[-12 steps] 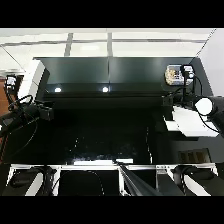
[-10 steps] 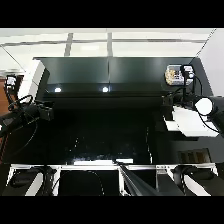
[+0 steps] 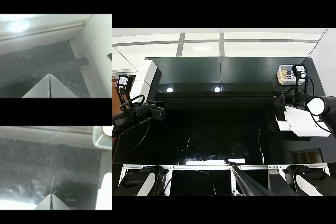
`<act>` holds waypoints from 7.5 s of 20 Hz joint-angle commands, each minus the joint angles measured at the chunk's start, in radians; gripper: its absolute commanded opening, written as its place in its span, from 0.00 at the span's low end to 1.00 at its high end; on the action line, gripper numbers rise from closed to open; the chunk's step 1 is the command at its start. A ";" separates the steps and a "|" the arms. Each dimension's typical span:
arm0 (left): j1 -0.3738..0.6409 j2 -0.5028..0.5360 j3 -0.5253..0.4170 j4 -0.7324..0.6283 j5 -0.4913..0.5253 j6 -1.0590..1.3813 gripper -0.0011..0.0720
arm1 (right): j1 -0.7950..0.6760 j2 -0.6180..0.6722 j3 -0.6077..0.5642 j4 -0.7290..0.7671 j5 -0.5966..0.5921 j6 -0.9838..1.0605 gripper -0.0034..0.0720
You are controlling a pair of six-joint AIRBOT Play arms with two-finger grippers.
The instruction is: Fold the box and place the chain.
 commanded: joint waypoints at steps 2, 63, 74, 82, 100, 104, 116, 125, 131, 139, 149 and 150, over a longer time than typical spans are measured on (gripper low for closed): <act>0.000 0.001 0.000 0.000 0.000 0.000 0.05 | 0.001 -0.001 0.000 0.002 -0.004 0.002 0.06; -0.179 -0.372 0.101 -0.257 -0.053 0.000 0.94 | -0.193 0.156 -0.341 1.035 0.206 -0.741 0.06; -0.230 -0.980 0.472 -0.342 -0.468 -0.085 0.94 | -0.021 0.156 -0.391 1.034 0.052 -0.711 0.06; -0.376 -1.160 0.596 -0.470 -0.617 0.149 0.94 | -0.021 0.156 -0.390 1.036 0.056 -0.708 0.06; -0.425 -1.114 0.774 -0.303 -0.756 0.324 0.04 | -0.150 0.156 -0.094 0.610 0.427 -0.671 0.98; -0.475 -0.947 0.558 -0.346 -0.452 0.576 0.05 | -0.153 0.156 0.010 0.454 0.480 -0.660 0.98; -0.556 -0.995 0.541 -0.223 -0.154 0.932 0.05 | -0.039 0.155 -0.093 0.495 0.411 -0.934 0.98; -0.557 -1.021 0.541 -0.188 -0.154 0.932 0.05 | 0.199 0.154 -0.335 0.554 0.051 -1.136 0.98; -0.557 -1.040 0.541 -0.182 -0.135 0.932 0.05 | 0.263 0.129 -0.343 0.550 0.044 -1.271 0.98; -0.557 -1.040 0.541 -0.182 -0.132 0.932 0.05 | 0.367 -0.013 -0.342 0.600 -0.125 -1.366 0.98; -0.559 -1.040 0.541 -0.182 -0.135 0.932 0.05 | 0.381 -0.023 -0.194 0.599 -0.080 -1.366 0.98; -0.560 -1.040 0.541 -0.182 -0.134 0.932 0.05 | 0.362 -0.023 -0.193 0.632 -0.077 -1.367 0.98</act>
